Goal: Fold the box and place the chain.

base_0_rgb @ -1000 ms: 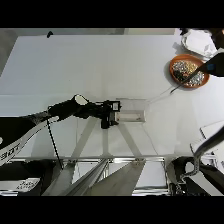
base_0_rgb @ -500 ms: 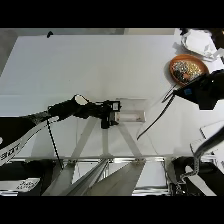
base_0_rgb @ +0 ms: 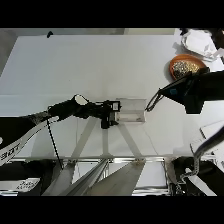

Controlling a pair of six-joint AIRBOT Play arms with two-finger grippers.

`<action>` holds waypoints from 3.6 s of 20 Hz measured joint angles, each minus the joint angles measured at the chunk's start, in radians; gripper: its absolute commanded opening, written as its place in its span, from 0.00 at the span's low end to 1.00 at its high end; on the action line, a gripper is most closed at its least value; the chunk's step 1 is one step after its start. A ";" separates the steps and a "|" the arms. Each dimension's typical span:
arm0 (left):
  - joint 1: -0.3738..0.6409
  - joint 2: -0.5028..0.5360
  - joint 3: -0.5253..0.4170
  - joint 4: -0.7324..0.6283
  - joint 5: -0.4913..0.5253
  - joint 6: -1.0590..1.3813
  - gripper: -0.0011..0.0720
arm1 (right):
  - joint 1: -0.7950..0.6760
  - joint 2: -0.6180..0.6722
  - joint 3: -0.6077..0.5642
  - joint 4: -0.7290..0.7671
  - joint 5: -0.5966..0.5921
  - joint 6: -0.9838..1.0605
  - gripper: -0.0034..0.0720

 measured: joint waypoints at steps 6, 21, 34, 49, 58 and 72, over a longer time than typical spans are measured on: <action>0.000 0.000 0.000 0.000 0.000 0.000 0.44 | 0.010 0.000 0.000 0.034 -0.043 0.000 0.06; 0.000 0.000 0.000 0.000 0.000 0.000 0.44 | 0.011 0.000 0.000 0.175 -0.047 -0.008 0.06; 0.000 0.000 0.000 0.000 0.000 0.000 0.44 | 0.011 -0.015 -0.092 0.117 -0.033 -0.038 0.06; 0.000 0.000 0.000 0.000 0.000 0.000 0.44 | 0.188 -0.249 -0.505 0.014 -0.362 -0.154 0.06; 0.000 0.000 0.000 0.000 0.000 0.000 0.44 | 0.262 -0.369 -0.535 -0.095 -0.461 -0.077 0.36; 0.000 0.000 0.000 0.000 0.000 0.000 0.44 | 0.115 -0.043 -0.490 -0.598 -0.452 0.265 0.45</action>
